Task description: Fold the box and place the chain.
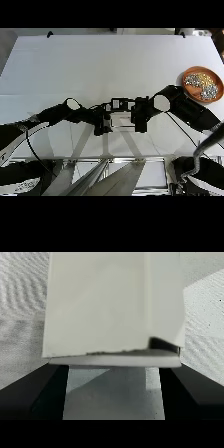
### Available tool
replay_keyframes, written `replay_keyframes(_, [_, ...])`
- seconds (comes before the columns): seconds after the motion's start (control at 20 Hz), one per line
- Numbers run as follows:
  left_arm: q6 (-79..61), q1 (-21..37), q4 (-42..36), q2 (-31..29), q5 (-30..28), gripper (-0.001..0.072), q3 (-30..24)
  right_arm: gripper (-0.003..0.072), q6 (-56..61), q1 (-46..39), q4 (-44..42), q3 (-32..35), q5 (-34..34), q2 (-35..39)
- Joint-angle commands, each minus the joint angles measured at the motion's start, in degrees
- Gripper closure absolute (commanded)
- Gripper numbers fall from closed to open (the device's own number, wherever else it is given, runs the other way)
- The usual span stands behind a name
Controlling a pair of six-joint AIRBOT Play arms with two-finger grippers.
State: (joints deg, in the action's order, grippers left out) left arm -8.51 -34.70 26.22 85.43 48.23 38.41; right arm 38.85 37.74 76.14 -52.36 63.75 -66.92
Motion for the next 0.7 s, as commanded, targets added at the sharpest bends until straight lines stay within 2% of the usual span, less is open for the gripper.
replay_keyframes(0.0, [-0.02, -0.02, 0.02, -0.02, 0.02, 0.0419, 0.04, 0.0512, 0.37, -0.02, 0.33, 0.02, 1.22, 0.07])
replay_keyframes(0.3, [-0.02, -0.02, 0.02, -0.02, 0.02, 0.0419, 0.04, 0.0533, 0.37, 0.00, -1.60, 0.11, 1.16, -0.09])
replay_keyframes(0.4, [-0.02, -0.02, 0.02, -0.02, 0.02, 0.0419, 0.04, 0.0599, 0.35, 0.00, -1.62, 0.13, 1.22, -0.44])
replay_keyframes(0.65, [-0.02, -0.02, 0.02, -0.02, 0.02, 0.0419, 0.04, 0.0606, 0.33, 0.00, -2.86, 0.52, 1.29, -0.66])
